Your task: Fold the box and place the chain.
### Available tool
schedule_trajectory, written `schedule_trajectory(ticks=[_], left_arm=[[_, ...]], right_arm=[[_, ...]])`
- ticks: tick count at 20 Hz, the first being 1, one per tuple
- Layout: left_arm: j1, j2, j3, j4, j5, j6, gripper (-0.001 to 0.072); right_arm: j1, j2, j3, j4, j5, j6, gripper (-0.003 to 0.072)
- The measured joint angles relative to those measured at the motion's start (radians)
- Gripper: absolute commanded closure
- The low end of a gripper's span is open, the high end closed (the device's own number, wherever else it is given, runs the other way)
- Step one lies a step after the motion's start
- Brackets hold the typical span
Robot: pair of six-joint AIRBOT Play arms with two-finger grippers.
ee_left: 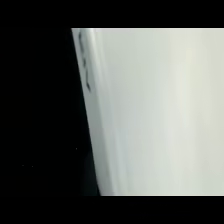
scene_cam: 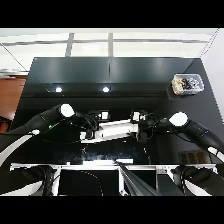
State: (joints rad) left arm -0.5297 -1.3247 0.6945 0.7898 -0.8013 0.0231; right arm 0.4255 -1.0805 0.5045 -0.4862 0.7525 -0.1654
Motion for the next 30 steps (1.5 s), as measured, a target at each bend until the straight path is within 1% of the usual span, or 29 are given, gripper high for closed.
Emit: schedule_trajectory(ticks=[5, 10, 20, 30], left_arm=[[0.0, 0.0, 0.0, -0.002, 0.002, 0.0, 0.0686], [0.0, 0.0, 0.0, -0.003, 0.003, 0.0, 0.0686], [0.0, 0.0, 0.0, -0.011, 0.002, 0.0, 0.0686], [0.0, 0.0, 0.0, -0.016, 0.005, -0.001, 0.0685]], right_arm=[[0.0, -0.029, 0.0, -0.006, 0.042, -0.023, 0.0067], [0.0, -0.07, -0.009, -0.026, 0.046, -0.074, 0.0068], [0.033, -0.119, -0.014, -0.06, 0.003, -0.099, 0.0068], [0.059, -0.131, -0.014, -0.063, -0.073, -0.04, 0.0068]])
